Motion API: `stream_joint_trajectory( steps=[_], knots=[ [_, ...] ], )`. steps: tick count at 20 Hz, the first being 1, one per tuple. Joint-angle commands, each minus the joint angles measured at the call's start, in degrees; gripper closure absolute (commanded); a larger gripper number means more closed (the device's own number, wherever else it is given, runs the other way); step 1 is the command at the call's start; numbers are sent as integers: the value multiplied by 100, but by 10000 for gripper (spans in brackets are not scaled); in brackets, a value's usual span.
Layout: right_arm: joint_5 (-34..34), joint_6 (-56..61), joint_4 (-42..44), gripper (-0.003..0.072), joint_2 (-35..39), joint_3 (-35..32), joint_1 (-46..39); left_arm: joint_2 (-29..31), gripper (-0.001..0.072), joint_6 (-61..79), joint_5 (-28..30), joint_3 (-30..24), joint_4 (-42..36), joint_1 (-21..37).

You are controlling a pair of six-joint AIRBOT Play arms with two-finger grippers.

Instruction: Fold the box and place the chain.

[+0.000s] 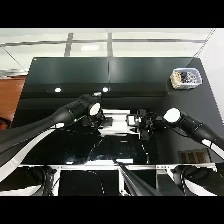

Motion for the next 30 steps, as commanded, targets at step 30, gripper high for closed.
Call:
stream_joint_trajectory(
  steps=[30],
  knots=[
    [-35,31,1364,365,-487,-11,2,-4,685,-15,-35,-2,-90,4]
  ],
)
